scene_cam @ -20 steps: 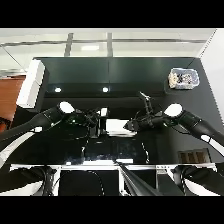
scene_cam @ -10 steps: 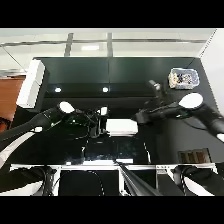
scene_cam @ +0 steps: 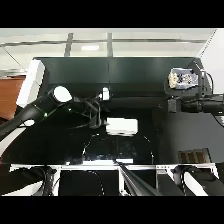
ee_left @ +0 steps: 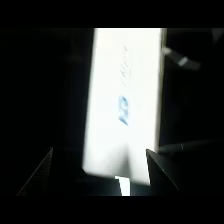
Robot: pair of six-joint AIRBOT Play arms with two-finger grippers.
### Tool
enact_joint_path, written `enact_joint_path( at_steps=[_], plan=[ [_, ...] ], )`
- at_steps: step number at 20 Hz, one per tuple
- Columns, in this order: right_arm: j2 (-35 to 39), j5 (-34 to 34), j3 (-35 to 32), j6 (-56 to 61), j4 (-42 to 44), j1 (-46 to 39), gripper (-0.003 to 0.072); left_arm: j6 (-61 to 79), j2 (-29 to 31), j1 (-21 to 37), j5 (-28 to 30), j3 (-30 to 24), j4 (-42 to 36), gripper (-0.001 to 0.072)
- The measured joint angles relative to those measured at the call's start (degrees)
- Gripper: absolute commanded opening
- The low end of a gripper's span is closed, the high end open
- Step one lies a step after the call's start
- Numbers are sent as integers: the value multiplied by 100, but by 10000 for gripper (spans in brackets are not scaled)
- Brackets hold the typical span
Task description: Fold the box and place the chain.
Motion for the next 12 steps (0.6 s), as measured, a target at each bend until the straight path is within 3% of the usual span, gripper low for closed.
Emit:
enact_joint_path(
  at_steps=[5,12],
  plan=[
    [48,-223,-20,52,-136,-122,18,-459,-643,-437,-90,721,-269,720],
    [57,-341,-22,74,-201,-151,18,-568,-1357,-815,-393,931,-396,720]
  ],
)
